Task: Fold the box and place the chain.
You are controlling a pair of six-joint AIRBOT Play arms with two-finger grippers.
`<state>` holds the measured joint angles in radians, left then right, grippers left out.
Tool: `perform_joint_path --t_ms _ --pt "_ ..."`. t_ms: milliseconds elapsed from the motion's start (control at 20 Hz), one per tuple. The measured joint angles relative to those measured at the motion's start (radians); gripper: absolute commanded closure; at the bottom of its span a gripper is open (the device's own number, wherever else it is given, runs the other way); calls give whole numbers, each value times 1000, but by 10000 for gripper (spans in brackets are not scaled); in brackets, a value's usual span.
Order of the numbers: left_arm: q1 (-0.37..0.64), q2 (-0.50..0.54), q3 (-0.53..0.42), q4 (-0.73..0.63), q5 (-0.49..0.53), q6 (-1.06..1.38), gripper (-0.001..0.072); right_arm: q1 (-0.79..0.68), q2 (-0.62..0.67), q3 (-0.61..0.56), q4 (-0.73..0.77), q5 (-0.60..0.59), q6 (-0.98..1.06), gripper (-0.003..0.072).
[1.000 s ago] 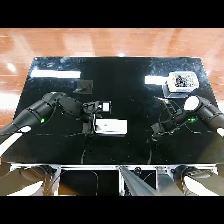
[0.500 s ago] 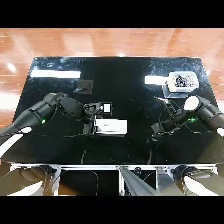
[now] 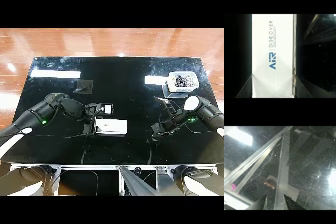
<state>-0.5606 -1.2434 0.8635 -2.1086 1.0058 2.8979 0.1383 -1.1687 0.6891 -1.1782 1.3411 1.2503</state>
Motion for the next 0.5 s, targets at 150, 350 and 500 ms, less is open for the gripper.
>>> perform_joint_path --t_ms 150,350,500 --pt "5 0 0 2 -4 -4 86 0 0 0 0 0 0 430" --pt "6 0 -8 3 -7 -11 87 0 0 0 0 0 0 430" --pt "6 0 -16 3 -19 -14 86 0 0 0 0 1 0 431"
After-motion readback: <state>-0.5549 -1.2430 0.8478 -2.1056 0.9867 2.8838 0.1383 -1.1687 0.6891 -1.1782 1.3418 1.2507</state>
